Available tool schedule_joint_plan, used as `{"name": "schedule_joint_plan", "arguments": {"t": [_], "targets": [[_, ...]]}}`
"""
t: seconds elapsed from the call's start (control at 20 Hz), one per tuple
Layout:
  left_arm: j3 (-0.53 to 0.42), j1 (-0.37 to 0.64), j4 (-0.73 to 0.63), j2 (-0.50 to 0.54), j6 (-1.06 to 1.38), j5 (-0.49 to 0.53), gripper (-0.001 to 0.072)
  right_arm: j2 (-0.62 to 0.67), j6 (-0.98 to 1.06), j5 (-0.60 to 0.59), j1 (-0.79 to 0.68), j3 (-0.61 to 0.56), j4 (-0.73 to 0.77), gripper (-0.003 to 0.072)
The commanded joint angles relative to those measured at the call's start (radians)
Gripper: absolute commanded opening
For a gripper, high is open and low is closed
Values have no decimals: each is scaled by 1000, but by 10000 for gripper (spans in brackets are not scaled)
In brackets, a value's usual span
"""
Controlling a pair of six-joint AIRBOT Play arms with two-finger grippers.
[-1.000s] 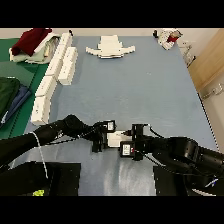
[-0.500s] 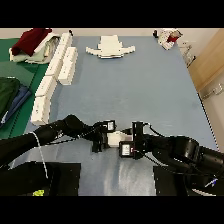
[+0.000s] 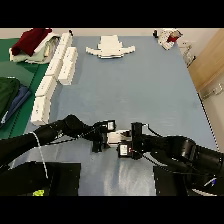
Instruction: Fold the box.
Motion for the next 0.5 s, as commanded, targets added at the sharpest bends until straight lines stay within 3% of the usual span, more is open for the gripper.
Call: {"name": "schedule_joint_plan", "arguments": {"t": [0.0,0.1,0.45], "targets": [[0,-1,1,0,2,0,438,-10,2,5,0,0,-2,193],[0,-1,1,0,2,0,438,-10,3,5,0,0,-2,155],[0,-1,1,1,2,0,438,-16,2,0,0,-3,40,162]]}}
